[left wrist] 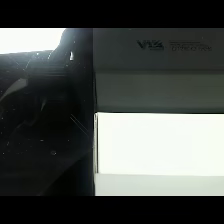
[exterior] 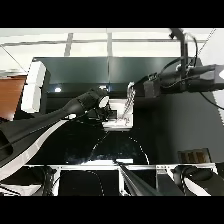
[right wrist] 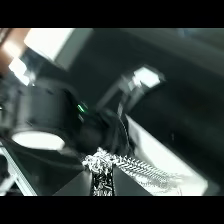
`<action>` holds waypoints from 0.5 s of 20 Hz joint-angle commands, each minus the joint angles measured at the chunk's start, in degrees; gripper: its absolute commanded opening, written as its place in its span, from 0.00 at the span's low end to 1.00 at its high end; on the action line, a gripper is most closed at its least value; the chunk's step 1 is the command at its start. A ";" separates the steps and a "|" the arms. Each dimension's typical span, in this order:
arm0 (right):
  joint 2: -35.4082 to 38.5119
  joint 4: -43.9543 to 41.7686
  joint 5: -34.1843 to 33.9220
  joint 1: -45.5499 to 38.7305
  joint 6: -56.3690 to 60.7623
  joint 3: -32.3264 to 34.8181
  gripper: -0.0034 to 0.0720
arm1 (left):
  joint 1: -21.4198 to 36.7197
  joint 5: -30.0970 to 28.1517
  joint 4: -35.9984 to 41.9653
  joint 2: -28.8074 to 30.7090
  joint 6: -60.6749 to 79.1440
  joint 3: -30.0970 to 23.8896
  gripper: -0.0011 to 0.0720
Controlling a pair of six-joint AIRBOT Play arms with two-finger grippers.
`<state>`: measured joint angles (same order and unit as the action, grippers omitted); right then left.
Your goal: Fold the box and place the chain.
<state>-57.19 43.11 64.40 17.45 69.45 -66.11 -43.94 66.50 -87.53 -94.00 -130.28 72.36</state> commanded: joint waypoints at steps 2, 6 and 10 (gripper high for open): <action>-0.26 -0.07 0.35 0.13 2.40 5.81 0.07 | 0.02 -0.04 -0.02 -0.02 0.00 0.02 0.06; -0.48 -1.25 -6.29 2.93 2.40 11.13 0.07 | 0.02 -0.07 -0.02 -0.04 0.00 0.02 0.06; -0.50 2.75 -6.82 1.53 2.40 12.02 0.32 | 0.00 -0.59 0.22 -0.04 -0.02 0.02 0.06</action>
<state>-57.74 43.11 58.74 19.79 71.66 -55.31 -43.94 66.39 -87.53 -94.00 -130.30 72.36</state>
